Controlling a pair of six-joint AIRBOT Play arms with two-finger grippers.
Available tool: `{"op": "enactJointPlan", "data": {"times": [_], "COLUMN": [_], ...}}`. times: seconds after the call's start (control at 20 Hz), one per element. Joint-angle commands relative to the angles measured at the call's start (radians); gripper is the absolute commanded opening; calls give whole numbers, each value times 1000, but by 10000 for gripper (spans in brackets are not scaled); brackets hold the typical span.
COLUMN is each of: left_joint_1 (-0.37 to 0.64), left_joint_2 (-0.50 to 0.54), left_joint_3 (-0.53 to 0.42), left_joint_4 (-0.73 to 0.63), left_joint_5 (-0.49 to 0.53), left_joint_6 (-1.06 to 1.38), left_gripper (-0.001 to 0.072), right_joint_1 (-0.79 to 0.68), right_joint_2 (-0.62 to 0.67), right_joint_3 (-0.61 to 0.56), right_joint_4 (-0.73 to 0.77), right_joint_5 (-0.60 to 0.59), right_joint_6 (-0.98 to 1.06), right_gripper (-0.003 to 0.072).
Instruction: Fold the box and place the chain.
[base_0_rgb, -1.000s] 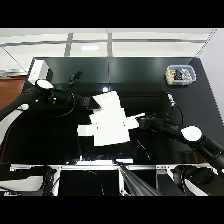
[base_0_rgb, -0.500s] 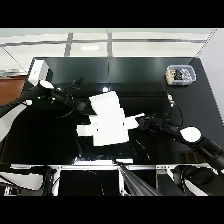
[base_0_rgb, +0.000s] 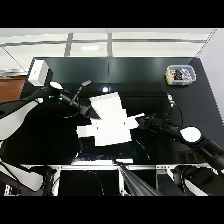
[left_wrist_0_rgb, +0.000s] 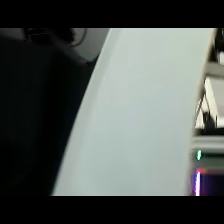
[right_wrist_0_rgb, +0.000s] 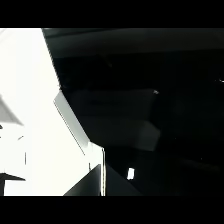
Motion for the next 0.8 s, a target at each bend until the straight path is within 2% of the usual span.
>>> {"op": "enactJointPlan", "data": {"times": [0.0, 0.15, 0.2, 0.25, 0.3, 0.35, 0.4, 0.55, 0.65, 0.7, 0.75], "left_joint_1": [-30, -60, -64, -68, -67, -65, -63, -57, -64, -71, -83], "left_joint_2": [-27, -52, -55, -54, -54, -54, -53, -12, 71, 132, 212], "left_joint_3": [60, 86, 92, 98, 108, 121, 134, 150, 111, 65, -9], "left_joint_4": [93, 97, 103, 103, 103, 103, 104, 116, 137, 136, 130], "left_joint_5": [-37, -44, -43, -45, -51, -66, -81, -98, -68, -7, 106], "left_joint_6": [30, 31, 35, 42, 42, 41, 29, -42, -48, -34, 11], "left_gripper": [328, 220, 106, 60, 25, 25, 24, 19, 17, 17, 18], "right_joint_1": [1, 1, 1, 1, 0, -4, -18, -106, -145, -147, -145], "right_joint_2": [1, 1, 1, 1, 1, 1, 1, 1, 1, 1, 1], "right_joint_3": [0, 0, 0, 0, 1, 8, 25, 146, 243, 281, 307], "right_joint_4": [0, -3, -5, -11, -30, -52, -99, -377, -599, -701, -787], "right_joint_5": [0, 0, 0, 0, 0, 9, 45, 286, 453, 514, 541], "right_joint_6": [0, -1, 0, -1, 0, 0, -1, -1, -10, -29, -50], "right_gripper": [14, 15, 16, 36, 232, 542, 702, 698, 698, 698, 698]}}
